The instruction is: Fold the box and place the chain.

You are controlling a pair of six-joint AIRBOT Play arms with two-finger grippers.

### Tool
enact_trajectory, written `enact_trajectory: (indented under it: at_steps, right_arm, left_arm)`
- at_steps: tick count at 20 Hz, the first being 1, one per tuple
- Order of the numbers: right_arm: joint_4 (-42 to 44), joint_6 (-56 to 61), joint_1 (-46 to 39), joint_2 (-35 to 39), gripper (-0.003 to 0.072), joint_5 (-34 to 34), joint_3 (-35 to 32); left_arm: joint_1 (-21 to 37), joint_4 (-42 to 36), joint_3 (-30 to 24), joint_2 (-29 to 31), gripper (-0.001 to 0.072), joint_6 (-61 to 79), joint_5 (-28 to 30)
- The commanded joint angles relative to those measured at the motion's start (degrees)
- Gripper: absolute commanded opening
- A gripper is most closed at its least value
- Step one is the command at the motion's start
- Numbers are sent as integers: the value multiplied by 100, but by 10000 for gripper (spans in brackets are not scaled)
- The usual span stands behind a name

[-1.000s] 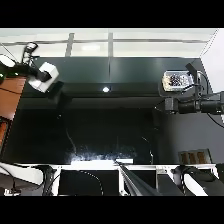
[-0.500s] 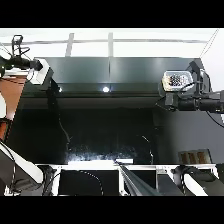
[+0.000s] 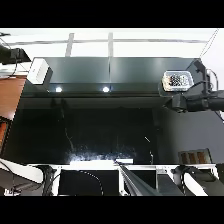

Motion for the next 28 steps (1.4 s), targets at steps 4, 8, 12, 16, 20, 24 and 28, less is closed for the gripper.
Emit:
enact_trajectory:
  at_steps: [4,8,12,16,20,24,28]
  right_arm:
    - [-1615,442,-35,1060,12,-111,-85]
    - [-1792,442,-4,2103,13,-1989,-1510]
    - [-1808,439,-4,2122,15,-2990,-2524]
    - [-1705,442,-4,2122,15,-2282,-2588]
    - [-1703,442,-4,2122,15,-2260,-2588]
    - [-1703,442,-4,2122,15,-2260,-2590]
    - [-1703,442,-4,2122,15,-2260,-2590]
  left_arm:
    - [-693,-1419,-3895,2782,476,577,31]
    - [-1513,-1526,-7451,5539,28,1244,2273]
    - [-1598,-1532,-8922,7488,29,1567,3329]
    - [-1598,-1545,-9016,8284,29,1473,3982]
    - [-1600,-1554,-8999,8500,29,1443,4155]
    - [-1604,-1552,-9001,8487,29,1443,4199]
    - [-1604,-1550,-9001,8487,29,1443,4197]
